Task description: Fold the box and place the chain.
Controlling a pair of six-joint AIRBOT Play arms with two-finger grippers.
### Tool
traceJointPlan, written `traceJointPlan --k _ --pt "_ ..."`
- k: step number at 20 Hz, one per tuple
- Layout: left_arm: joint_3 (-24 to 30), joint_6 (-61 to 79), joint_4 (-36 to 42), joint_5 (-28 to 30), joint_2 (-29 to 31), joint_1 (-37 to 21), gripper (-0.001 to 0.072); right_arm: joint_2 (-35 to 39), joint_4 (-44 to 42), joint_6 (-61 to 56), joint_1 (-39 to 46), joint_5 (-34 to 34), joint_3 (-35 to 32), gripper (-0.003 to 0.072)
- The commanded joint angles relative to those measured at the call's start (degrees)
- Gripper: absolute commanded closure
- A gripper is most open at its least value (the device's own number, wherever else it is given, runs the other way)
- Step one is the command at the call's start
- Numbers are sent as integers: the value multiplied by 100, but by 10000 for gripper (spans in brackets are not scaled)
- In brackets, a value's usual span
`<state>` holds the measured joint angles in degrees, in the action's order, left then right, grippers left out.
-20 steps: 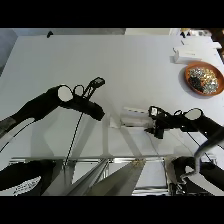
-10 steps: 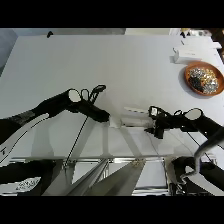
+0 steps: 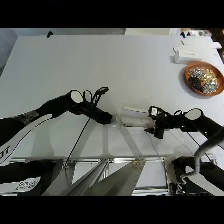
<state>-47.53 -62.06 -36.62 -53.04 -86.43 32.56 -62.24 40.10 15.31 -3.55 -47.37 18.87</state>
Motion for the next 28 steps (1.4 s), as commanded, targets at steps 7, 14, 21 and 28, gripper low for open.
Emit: traceJointPlan --k 7,14,21,28 --pt "0 210 632 212 400 269 698 2 -2 -2 -2 0 4 287" --pt "-70 229 787 487 413 387 507 2 -4 -2 -2 0 4 287" --pt "-76 216 778 673 407 522 375 2 -2 -2 -2 2 4 287" --pt "-404 -1207 -619 671 404 872 192 2 -2 -2 -2 0 4 287"
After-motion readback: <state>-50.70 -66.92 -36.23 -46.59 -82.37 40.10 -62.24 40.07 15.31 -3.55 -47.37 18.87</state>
